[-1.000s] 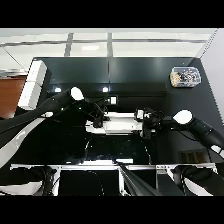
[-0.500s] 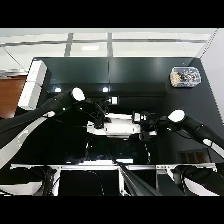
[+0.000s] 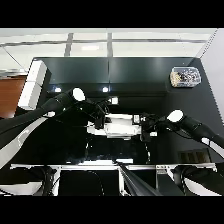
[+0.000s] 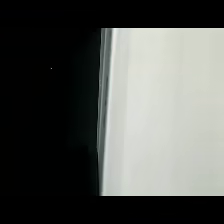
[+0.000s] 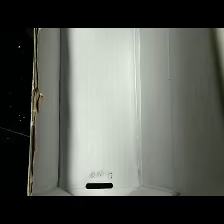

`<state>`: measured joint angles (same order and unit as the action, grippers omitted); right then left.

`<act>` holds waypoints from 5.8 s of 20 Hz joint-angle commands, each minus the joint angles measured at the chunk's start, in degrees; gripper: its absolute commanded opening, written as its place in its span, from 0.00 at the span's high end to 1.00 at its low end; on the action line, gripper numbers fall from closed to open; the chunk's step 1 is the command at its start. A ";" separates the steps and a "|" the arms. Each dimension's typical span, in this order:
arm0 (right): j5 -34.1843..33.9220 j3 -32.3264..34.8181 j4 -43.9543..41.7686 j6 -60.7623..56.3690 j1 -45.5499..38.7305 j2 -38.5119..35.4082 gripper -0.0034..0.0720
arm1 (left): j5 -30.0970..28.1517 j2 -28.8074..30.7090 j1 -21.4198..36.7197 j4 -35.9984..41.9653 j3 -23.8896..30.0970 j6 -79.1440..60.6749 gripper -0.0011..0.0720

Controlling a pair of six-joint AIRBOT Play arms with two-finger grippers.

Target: Fold the box and place the chain.

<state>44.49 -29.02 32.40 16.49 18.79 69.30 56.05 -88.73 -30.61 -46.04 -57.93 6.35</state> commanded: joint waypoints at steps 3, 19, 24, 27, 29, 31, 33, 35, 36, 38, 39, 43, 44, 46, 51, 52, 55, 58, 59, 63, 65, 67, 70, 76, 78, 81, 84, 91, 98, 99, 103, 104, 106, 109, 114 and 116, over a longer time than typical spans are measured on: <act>-0.24 0.00 0.72 -0.37 -0.22 1.03 0.02 | -0.09 -0.02 -0.02 -0.07 -0.04 -0.09 0.95; -0.15 0.00 0.74 -0.37 -0.20 1.03 0.28 | 11.52 4.90 2.25 -16.24 -7.56 20.39 0.17; 0.11 0.00 0.85 -0.39 -0.09 1.03 0.82 | 31.76 8.79 9.33 -19.43 -8.00 39.78 0.49; 0.42 0.00 0.85 -0.42 -0.11 1.01 0.82 | 37.53 8.81 11.37 -9.99 -1.55 45.44 0.95; 0.17 0.00 0.76 -0.37 -0.11 1.03 0.82 | 33.42 8.92 10.58 3.93 6.49 43.23 0.96; 0.26 0.00 0.79 -0.37 -0.11 1.03 0.82 | 25.29 9.16 8.59 18.56 13.53 36.09 0.96; 0.24 0.00 0.79 -0.39 -0.11 1.03 0.82 | 16.22 9.90 7.19 31.91 17.31 26.64 0.96; 0.24 0.00 0.76 -0.39 -0.11 1.03 0.82 | 6.05 10.62 7.10 40.35 17.92 19.43 0.96; 0.24 0.00 0.79 -0.39 -0.11 1.03 0.82 | -0.39 10.95 7.10 43.23 17.90 17.62 0.96; 0.24 0.00 0.79 -0.37 -0.09 1.03 0.82 | -12.07 11.06 6.67 43.47 17.57 17.18 0.96; 0.24 0.00 0.79 -0.37 -0.11 1.03 0.82 | -16.24 11.06 6.19 42.42 17.57 17.18 0.96; 0.24 0.00 0.79 -0.39 -0.09 1.03 0.82 | -20.26 10.69 3.02 31.98 17.46 17.31 0.96; 0.24 0.00 0.79 -0.39 -0.11 1.03 0.82 | -20.20 10.25 2.08 28.61 17.46 18.38 0.96; 0.24 0.00 0.76 -0.37 -0.11 1.03 0.82 | -19.54 8.72 0.79 24.59 17.46 21.55 0.96; 0.24 0.00 0.76 -0.37 -0.09 1.03 0.82 | -17.66 11.76 1.46 18.05 13.77 23.54 0.96; 0.24 0.00 0.79 -0.37 -0.09 1.03 0.82 | -15.17 14.21 2.58 13.77 12.00 26.69 0.96; 0.24 0.00 0.79 -0.37 -0.09 1.03 0.82 | -9.05 23.30 6.64 3.26 10.69 35.28 0.96; 0.24 0.00 0.79 -0.39 -0.09 1.03 0.82 | -8.90 31.10 9.64 7.21 18.67 30.82 0.95; 0.24 0.00 0.76 -0.37 -0.09 1.01 0.82 | -8.61 32.37 9.62 9.99 21.81 24.70 0.95; 0.24 0.00 0.76 -0.39 -0.11 1.01 0.82 | -3.65 31.21 9.44 7.39 26.12 -0.74 0.81; 0.24 0.00 0.76 -0.39 -0.11 1.03 0.82 | -7.69 29.57 9.11 5.42 26.45 -7.61 0.03; 0.24 0.00 0.79 -0.39 -0.11 1.03 0.82 | -11.47 27.32 8.24 3.54 26.36 -11.28 0.04; 0.24 0.00 0.79 -0.39 -0.11 1.03 0.82 | -12.28 23.67 5.66 2.82 25.88 -13.90 0.04; 0.24 0.00 0.79 -0.37 -0.11 1.03 0.82 | -16.72 21.42 -0.50 6.23 25.18 -13.79 0.06; 0.24 0.00 0.76 -0.39 -0.11 1.03 0.82 | -16.63 21.42 -0.66 6.88 25.18 -13.55 0.34; 0.24 0.00 0.79 -0.37 -0.09 1.03 0.82 | -16.96 21.42 -0.66 6.91 25.18 -13.46 0.57; 0.24 0.00 0.76 -0.37 -0.09 1.03 0.82 | -16.94 21.42 -0.68 8.57 25.18 -13.44 0.68; 0.24 0.00 0.79 -0.37 -0.09 1.03 0.82 | -21.09 20.98 -3.56 15.39 25.18 -13.44 0.69; 0.24 0.00 0.79 -0.37 -0.11 1.03 0.82 | -21.33 16.92 -6.05 22.93 24.59 -12.04 0.69; 0.24 0.00 0.79 -0.39 -0.09 1.03 0.82 | -21.18 16.90 -6.03 22.93 24.59 -11.87 0.69; 0.24 0.00 0.76 -0.37 -0.09 1.03 0.82 | -21.16 16.90 -6.01 22.62 24.59 -11.91 0.95; 0.24 0.00 0.79 -0.39 -0.11 1.03 0.82 | -21.20 16.90 -6.05 22.69 24.59 -11.91 0.83; 0.24 0.00 0.79 -0.39 -0.09 1.03 0.82 | -21.14 16.90 -6.03 22.38 24.59 -11.89 0.49; 0.24 0.00 0.79 -0.39 -0.09 1.03 0.82 | -21.07 16.92 -6.01 21.22 24.59 -11.89 0.66; 0.24 0.00 0.79 -0.37 -0.09 1.03 0.82 | -17.92 24.06 -4.57 12.04 24.15 -3.15 0.95; 0.24 0.00 0.76 -0.37 -0.11 1.03 0.82 | -13.70 30.23 -1.22 3.13 23.96 8.17 0.95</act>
<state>44.75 -29.02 33.19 16.08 18.63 70.30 38.13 -64.60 -34.57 -32.42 -33.71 2.15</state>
